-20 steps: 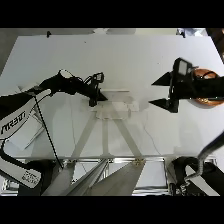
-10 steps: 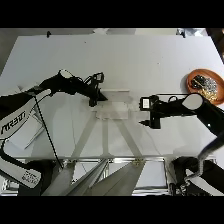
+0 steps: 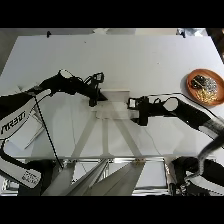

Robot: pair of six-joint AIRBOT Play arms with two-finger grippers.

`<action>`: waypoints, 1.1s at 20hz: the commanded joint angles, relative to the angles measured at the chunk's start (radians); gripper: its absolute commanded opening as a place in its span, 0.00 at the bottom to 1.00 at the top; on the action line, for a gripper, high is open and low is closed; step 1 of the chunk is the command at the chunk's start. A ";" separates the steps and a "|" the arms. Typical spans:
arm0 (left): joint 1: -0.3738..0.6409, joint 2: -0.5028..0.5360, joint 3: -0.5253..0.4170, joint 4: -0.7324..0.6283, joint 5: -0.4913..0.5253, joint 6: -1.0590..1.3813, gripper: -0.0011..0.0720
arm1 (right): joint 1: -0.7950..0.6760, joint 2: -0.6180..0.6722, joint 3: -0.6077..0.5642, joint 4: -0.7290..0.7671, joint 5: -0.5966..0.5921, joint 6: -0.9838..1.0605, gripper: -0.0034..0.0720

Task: Fold the box and place the chain.

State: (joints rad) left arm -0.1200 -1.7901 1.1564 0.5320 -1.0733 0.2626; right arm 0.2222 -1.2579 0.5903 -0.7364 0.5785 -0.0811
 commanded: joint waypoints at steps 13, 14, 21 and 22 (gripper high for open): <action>0.000 -0.001 0.000 0.000 0.000 0.000 0.03 | 0.010 -0.010 0.006 0.025 -0.099 0.351 0.96; 0.000 -0.001 0.000 0.000 0.000 0.000 0.03 | 0.010 -0.010 0.007 0.024 -0.084 0.354 0.96; 0.000 -0.001 0.000 0.000 0.000 0.000 0.03 | 0.010 -0.010 0.078 -0.054 -0.070 0.373 0.96; 0.000 -0.001 0.000 0.000 0.000 0.000 0.03 | 0.010 -0.010 0.085 -0.078 -0.071 0.373 0.96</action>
State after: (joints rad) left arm -0.1200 -1.7905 1.1564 0.5316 -1.0718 0.2623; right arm 0.2321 -1.2682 0.6491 -0.7547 0.5037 0.2810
